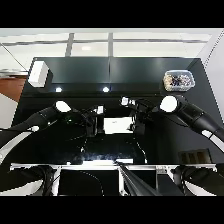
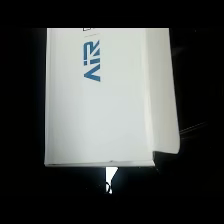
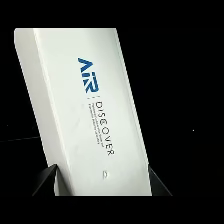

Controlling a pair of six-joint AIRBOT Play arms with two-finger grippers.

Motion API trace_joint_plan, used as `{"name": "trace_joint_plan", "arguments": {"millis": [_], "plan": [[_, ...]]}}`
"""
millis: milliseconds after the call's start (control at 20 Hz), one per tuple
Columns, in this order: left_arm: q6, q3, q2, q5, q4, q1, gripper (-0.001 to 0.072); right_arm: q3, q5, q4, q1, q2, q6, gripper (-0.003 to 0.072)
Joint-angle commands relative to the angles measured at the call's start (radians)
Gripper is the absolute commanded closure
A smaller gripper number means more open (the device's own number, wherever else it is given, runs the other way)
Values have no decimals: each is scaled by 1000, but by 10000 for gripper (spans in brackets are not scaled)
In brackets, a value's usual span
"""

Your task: Fold the box and place the chain.

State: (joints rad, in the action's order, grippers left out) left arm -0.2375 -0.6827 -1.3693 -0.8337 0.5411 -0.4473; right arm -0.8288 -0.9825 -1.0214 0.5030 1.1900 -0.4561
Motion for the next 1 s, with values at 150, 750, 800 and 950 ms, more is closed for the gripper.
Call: {"name": "trace_joint_plan", "arguments": {"millis": [150,750,800,950], "plan": [[0,0,-1,0,0,-1,252,-1,19,-11,6,1,-4,-22],[0,0,-1,-1,1,-1,252,-8,-5,-8,6,-14,-5,268],[0,0,-1,0,1,-1,253,-8,-4,-8,6,-15,-4,268],[0,0,-1,-1,1,-1,253,-8,-5,-8,6,-24,-5,268]]}}
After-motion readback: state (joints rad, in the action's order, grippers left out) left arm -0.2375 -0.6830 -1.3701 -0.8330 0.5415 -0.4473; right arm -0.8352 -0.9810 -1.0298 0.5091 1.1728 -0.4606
